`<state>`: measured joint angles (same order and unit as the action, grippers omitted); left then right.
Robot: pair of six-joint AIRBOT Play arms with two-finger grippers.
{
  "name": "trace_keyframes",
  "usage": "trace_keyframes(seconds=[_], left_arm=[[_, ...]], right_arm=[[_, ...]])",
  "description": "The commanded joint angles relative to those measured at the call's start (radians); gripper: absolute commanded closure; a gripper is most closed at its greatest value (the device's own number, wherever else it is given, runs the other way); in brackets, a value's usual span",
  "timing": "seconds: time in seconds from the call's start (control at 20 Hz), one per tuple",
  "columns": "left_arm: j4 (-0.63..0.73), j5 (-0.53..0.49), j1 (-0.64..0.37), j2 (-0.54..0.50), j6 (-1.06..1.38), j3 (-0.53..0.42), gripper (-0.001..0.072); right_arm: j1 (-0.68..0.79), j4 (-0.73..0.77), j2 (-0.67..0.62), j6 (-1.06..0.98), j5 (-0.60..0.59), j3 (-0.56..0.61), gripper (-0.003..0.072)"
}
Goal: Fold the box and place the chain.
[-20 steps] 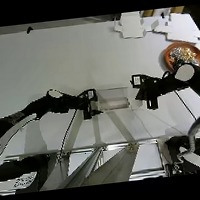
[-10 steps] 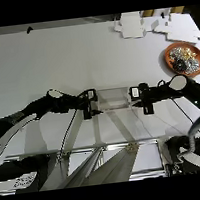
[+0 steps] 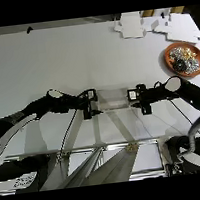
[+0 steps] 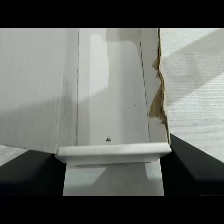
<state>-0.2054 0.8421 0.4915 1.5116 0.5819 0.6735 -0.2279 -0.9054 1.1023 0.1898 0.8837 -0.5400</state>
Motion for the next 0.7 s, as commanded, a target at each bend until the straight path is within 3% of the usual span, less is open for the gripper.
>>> trace_keyframes(seconds=[0.0,0.65], left_arm=[[0.0,0.0,0.001,0.0,0.0,0.0,0.0367],[0.0,0.0,0.001,0.0,0.0,0.0,0.0367]], right_arm=[[0.025,-0.007,0.001,0.002,0.008,0.0,0.0487],[0.035,-0.015,0.001,0.003,0.047,0.001,0.0487]])
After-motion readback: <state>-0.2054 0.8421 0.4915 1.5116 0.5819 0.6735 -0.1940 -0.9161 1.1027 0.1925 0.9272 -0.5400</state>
